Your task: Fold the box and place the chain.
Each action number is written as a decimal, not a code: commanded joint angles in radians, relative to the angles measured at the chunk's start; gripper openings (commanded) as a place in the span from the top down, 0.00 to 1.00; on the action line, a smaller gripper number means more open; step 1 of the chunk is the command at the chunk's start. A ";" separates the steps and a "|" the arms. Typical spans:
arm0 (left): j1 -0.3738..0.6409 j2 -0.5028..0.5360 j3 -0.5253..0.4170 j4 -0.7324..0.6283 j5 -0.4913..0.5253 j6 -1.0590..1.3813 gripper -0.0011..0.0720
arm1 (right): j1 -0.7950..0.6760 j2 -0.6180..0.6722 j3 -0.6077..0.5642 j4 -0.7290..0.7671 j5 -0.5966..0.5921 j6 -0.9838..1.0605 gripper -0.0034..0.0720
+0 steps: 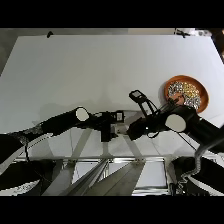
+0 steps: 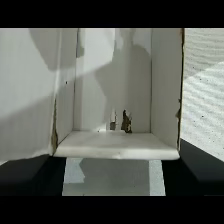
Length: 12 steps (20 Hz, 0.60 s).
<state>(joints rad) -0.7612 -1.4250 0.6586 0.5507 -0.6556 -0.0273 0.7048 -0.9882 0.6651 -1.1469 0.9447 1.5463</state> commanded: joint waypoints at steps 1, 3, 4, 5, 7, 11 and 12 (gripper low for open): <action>-0.001 0.001 0.000 0.000 0.000 0.000 0.53 | 0.006 -0.075 -0.007 0.003 -0.023 0.002 0.75; -0.001 0.001 0.000 0.000 0.000 0.000 0.53 | 0.005 -0.074 -0.007 0.004 -0.029 0.002 0.54; -0.001 0.001 0.000 0.000 0.000 0.000 0.53 | 0.005 -0.071 -0.007 0.008 -0.025 0.002 0.54; -0.001 0.001 0.000 0.000 0.000 0.000 0.53 | 0.005 -0.061 -0.007 0.008 -0.019 0.002 0.54; -0.001 0.001 0.000 0.000 0.000 0.000 0.53 | 0.004 -0.010 -0.006 0.004 -0.016 0.002 0.54; -0.001 0.001 0.000 0.000 0.000 0.000 0.53 | -0.093 0.168 -0.006 -0.008 0.066 0.002 0.54; -0.001 0.001 0.000 0.000 0.000 0.000 0.53 | -0.142 0.209 -0.007 -0.016 0.096 0.002 0.54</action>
<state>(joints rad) -0.7612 -1.4250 0.6586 0.5507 -0.6552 -0.0273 0.6407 -0.8799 0.6590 -1.1488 0.9737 1.5478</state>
